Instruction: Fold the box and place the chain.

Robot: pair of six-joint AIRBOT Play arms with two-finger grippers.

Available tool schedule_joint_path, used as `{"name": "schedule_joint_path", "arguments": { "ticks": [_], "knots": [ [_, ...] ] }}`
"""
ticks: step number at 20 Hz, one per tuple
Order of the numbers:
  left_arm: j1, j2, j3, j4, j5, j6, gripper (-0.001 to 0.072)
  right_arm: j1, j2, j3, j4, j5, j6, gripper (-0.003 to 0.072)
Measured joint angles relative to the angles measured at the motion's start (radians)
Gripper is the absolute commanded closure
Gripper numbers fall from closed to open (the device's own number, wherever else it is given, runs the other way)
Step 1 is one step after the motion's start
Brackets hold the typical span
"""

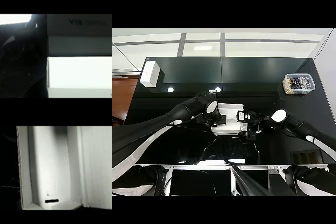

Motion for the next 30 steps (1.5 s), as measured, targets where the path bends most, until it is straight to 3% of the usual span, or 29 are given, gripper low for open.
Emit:
{"name": "schedule_joint_path", "arguments": {
  "ticks": [1, 2, 13, 15, 24, 25, 26, 27, 30],
  "knots": [
    [0.000, 0.000, 0.000, -0.001, 0.000, 0.000, 0.0684, 0.000, 0.000, 0.000, -0.001, -0.004, 0.000, 0.0029],
    [0.000, 0.000, 0.000, -0.002, 0.000, 0.000, 0.0684, 0.000, 0.000, 0.000, 0.000, -0.016, 0.005, -0.0005],
    [0.000, 0.000, 0.001, -0.006, -0.008, 0.001, 0.0683, -0.007, 0.108, 0.000, -0.088, -0.017, 0.030, 0.0002],
    [0.000, 0.000, 0.001, -0.007, -0.018, 0.006, 0.0683, -0.007, 0.117, 0.001, -0.099, -0.019, 0.031, 0.0194],
    [0.000, 0.000, 0.001, -0.009, -0.011, 0.003, 0.0683, -0.007, 0.124, 0.001, -0.106, 0.042, 0.039, 0.0204],
    [0.000, 0.000, 0.001, -0.010, -0.011, 0.003, 0.0682, -0.007, 0.124, 0.001, -0.106, 0.053, 0.051, 0.0309],
    [0.000, 0.000, 0.001, -0.010, -0.010, 0.003, 0.0682, -0.007, 0.124, 0.000, -0.106, 0.061, 0.064, 0.0496],
    [0.000, 0.000, 0.001, -0.010, -0.009, 0.003, 0.0683, -0.007, 0.124, 0.000, -0.105, 0.068, 0.078, 0.0567],
    [0.000, 0.000, 0.001, -0.014, -0.009, 0.003, 0.0683, -0.007, 0.122, 0.000, -0.089, 0.079, 0.101, 0.0568]
  ]
}}
